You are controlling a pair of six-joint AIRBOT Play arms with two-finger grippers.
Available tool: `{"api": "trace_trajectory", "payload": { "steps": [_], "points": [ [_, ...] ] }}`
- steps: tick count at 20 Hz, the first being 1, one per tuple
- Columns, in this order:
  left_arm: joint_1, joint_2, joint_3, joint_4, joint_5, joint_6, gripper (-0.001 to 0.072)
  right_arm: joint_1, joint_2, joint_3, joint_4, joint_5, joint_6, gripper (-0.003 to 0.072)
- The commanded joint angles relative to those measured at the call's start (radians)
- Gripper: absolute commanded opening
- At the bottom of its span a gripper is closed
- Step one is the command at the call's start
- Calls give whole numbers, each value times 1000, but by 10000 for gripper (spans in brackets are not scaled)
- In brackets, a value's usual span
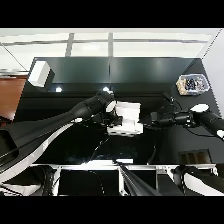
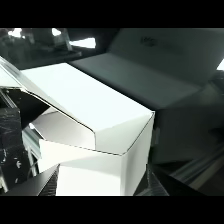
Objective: Fold the box and place the chain.
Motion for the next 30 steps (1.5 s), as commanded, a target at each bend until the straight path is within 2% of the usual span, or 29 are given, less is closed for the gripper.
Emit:
{"api": "trace_trajectory", "payload": {
  "steps": [1,3,6,11,15,16,17,20,21,30],
  "points": [
    [1,0,1,0,0,0,30,54,-1,18,-9,-22,64,613],
    [1,0,1,0,-1,0,30,122,-1,60,-90,-54,143,544],
    [1,0,1,0,0,0,30,241,-1,145,-288,-85,383,545],
    [1,0,1,0,0,0,30,403,-1,237,-470,-181,624,544],
    [1,0,1,0,-1,0,30,494,-1,270,-655,-198,818,544],
    [1,0,1,0,0,0,30,514,-1,277,-696,-199,857,471],
    [1,0,1,0,0,0,30,534,-1,280,-726,-202,886,413],
    [1,0,1,0,0,0,30,585,-4,282,-785,-229,944,411],
    [1,0,1,0,-1,0,30,602,-10,287,-815,-232,975,371],
    [1,0,1,0,-1,0,30,659,-105,341,-968,-161,1161,365]
  ]
}}
